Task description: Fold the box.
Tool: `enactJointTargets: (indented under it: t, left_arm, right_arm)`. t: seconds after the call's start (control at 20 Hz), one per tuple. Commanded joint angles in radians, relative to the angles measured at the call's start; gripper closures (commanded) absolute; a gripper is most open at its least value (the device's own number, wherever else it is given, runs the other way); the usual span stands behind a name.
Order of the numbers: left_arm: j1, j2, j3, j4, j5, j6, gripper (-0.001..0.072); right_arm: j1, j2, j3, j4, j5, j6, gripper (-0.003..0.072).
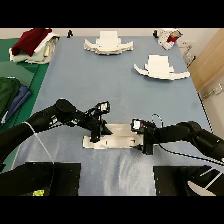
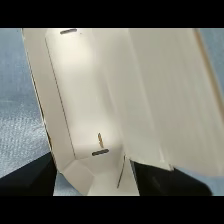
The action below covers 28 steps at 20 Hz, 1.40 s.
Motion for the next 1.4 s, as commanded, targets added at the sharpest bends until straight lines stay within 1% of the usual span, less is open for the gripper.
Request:
enactJointTargets:
  t: [0.0,0.3,0.5,1.0,1.05,1.15,1.25,1.35]
  left_arm:
    - [0.0,0.0,0.0,0.0,0.0,0.0,0.0694]
    - [0.0,0.0,0.0,0.0,0.0,0.0,0.0695]
    - [0.0,0.0,0.0,0.0,0.0,0.0,0.0695]
    - [0.0,0.0,0.0,0.0,0.0,0.0,0.0694]
    - [0.0,0.0,0.0,0.0,0.0,0.0,0.0694]
    - [0.0,0.0,0.0,0.0,0.0,0.0,0.0695]
    - [0.0,0.0,0.0,0.0,0.0,0.0,0.0694]
    - [0.0,0.0,0.0,0.0,0.0,0.0,0.0695]
  right_arm:
    - [-0.006,-0.02,-0.005,0.023,-0.043,-0.025,-0.0034]
    - [-0.006,-0.022,-0.005,0.016,-0.026,-0.037,-0.0025]
    - [-0.006,-0.041,-0.005,0.026,0.025,-0.123,-0.0025]
    - [-0.028,-0.133,-0.005,0.09,0.035,-0.279,-0.0021]
    - [-0.028,-0.133,-0.005,0.091,0.035,-0.279,-0.0009]
    - [-0.028,-0.134,-0.005,0.092,0.035,-0.279,0.004]
    - [-0.028,-0.134,-0.005,0.092,0.035,-0.279,0.0041]
    - [-0.027,-0.134,-0.006,0.093,0.032,-0.279,0.0186]
